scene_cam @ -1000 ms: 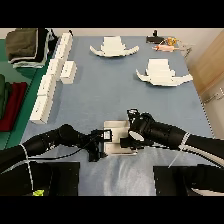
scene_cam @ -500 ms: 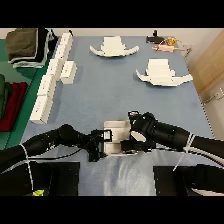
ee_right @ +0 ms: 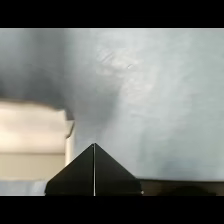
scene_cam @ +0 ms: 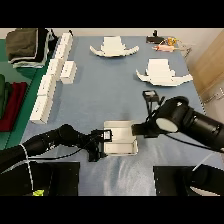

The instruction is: Fold the box.

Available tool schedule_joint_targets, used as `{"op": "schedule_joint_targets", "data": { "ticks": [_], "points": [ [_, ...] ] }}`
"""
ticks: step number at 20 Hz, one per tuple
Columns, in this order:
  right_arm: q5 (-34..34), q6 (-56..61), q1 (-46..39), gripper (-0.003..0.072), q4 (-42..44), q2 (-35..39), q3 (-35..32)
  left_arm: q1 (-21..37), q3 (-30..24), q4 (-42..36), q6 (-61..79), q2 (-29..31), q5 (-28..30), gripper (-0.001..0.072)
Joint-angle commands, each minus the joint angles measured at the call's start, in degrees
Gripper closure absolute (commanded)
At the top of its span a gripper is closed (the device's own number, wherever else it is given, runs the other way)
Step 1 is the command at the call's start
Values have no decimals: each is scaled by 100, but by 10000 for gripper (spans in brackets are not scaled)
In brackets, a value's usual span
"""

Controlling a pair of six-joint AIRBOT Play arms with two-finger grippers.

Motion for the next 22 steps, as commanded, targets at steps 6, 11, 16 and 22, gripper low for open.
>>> {"op": "schedule_joint_targets", "data": {
  "ticks": [6,11,16,22],
  "points": [
    [-1016,-4002,-3425,685,2907,-1062,26,-2,-2,0,0,0,2,186],
    [-317,-6214,-4419,685,6137,-2551,26,-2,-2,0,0,-2,2,186],
    [72,-6791,-4148,685,6780,-2909,26,-2,-2,0,0,0,2,186],
    [855,-7608,-3344,685,6411,-2723,26,-2,-2,0,0,-2,2,186]
  ]
}}
